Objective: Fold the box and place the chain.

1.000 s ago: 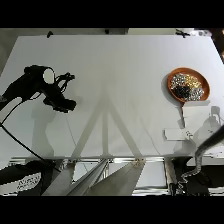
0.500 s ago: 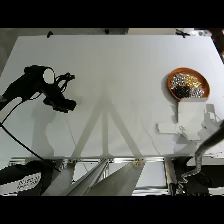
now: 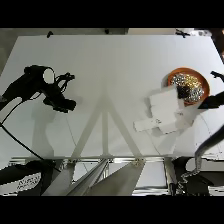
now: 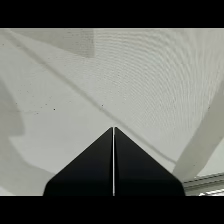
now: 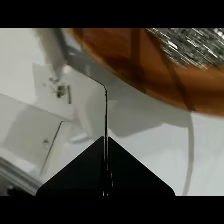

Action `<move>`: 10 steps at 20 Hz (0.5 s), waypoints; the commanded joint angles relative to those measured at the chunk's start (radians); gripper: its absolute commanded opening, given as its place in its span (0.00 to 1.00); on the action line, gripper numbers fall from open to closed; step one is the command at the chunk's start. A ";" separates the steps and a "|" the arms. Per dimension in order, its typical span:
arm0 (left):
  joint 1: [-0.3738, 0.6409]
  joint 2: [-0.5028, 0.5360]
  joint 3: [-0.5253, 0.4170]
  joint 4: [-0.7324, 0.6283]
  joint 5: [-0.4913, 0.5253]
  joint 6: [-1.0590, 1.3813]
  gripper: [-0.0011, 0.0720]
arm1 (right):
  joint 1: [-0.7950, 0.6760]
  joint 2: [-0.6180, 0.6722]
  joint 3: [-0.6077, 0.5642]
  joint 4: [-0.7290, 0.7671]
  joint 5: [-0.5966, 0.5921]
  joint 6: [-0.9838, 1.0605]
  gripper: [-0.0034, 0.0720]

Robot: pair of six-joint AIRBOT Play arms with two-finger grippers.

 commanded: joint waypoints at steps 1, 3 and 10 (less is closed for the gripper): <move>0.000 0.000 0.000 0.000 0.000 0.000 0.03 | 0.168 0.069 -0.037 0.119 0.002 0.021 0.06; 0.000 0.000 0.000 0.000 0.000 0.000 0.03 | 0.245 0.126 -0.095 0.167 -0.033 0.025 0.06; 0.000 0.000 0.000 0.000 0.000 0.000 0.03 | 0.409 0.446 -0.496 0.295 -0.344 0.032 0.06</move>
